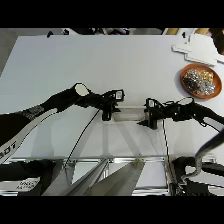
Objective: Fold the box and place the chain.
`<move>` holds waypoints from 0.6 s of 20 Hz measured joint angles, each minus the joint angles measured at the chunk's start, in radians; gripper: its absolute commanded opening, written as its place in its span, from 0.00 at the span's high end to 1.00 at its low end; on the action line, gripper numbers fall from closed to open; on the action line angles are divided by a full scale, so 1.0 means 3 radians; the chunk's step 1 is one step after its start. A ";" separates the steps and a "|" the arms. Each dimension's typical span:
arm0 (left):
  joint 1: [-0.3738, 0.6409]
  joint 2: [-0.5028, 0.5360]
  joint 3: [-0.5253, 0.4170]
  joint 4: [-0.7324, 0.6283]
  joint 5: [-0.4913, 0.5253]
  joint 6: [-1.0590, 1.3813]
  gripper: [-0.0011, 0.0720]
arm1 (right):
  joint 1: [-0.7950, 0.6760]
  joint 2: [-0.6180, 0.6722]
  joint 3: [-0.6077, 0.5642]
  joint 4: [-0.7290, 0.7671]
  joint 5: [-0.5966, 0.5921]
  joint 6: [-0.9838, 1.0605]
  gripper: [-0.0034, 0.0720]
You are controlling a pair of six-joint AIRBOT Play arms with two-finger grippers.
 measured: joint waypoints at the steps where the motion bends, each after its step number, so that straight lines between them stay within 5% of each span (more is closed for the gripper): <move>1: 0.0000 0.0000 0.0000 -0.0001 0.0000 0.0000 0.97 | 0.0000 0.0000 0.0000 0.0000 0.0000 0.0000 0.53; 12: 0.0000 0.0000 0.0000 -0.0001 -0.0033 -0.0001 0.97 | 0.0000 0.0000 -0.0001 -0.0001 0.0000 -0.0001 0.53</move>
